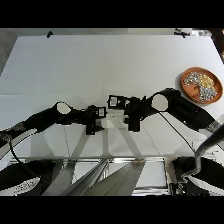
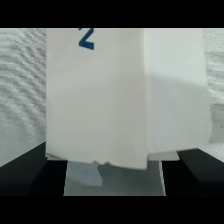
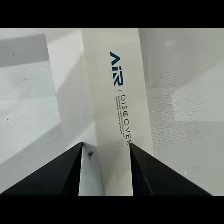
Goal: Fold the box and place the chain.
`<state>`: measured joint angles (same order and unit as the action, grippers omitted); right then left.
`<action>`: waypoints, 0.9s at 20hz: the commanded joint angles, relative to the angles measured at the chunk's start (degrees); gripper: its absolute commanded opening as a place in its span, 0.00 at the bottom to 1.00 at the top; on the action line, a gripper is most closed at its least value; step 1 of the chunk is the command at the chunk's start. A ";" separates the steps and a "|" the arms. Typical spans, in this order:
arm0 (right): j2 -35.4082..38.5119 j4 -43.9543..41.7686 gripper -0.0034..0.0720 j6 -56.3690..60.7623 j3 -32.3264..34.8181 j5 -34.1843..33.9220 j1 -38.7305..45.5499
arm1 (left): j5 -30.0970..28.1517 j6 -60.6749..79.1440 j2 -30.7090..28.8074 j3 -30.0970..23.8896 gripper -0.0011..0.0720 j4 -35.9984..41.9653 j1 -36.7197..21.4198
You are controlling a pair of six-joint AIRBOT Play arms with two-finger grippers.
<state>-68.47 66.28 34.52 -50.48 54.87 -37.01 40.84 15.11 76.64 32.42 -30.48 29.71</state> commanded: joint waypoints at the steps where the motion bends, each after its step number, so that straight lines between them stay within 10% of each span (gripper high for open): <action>1: -0.04 1.49 0.43 3.32 0.02 -1.75 -0.07 | 0.13 0.09 -0.04 -0.02 0.39 -0.02 0.02; 18: -0.04 4.11 0.43 9.64 2.64 -8.44 -2.69 | 0.13 0.07 -0.04 -0.02 0.39 -0.02 0.02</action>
